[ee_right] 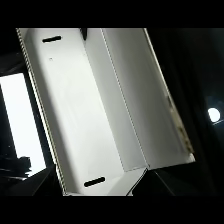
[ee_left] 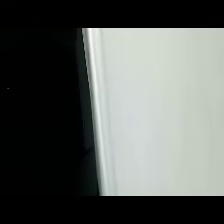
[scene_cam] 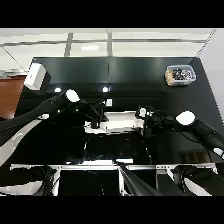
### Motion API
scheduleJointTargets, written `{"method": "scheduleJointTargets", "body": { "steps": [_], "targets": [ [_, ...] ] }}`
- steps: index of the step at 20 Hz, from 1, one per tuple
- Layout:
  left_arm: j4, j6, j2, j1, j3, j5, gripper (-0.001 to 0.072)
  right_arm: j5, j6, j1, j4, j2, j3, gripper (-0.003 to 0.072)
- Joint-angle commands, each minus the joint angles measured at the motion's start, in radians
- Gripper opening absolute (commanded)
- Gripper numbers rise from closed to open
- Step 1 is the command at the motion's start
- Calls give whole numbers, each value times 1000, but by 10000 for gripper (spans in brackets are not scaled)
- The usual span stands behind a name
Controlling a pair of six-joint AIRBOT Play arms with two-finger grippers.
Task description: Fold the box and place the chain.
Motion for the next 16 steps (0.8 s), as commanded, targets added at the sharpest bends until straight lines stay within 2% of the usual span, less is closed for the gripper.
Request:
{"method": "scheduleJointTargets", "body": {
  "steps": [1, 6, 16],
  "targets": [
    [18, 0, 0, -1, 3, -15, 26, 30, -25, -2, 19, -9, 1, 700],
    [18, 0, -2, -1, 2, 36, 26, 39, -40, -2, 28, -34, 1, 700],
    [20, -2, -34, -8, 3, 23, 26, 45, -95, -1, 27, -96, 1, 700]
  ]
}}
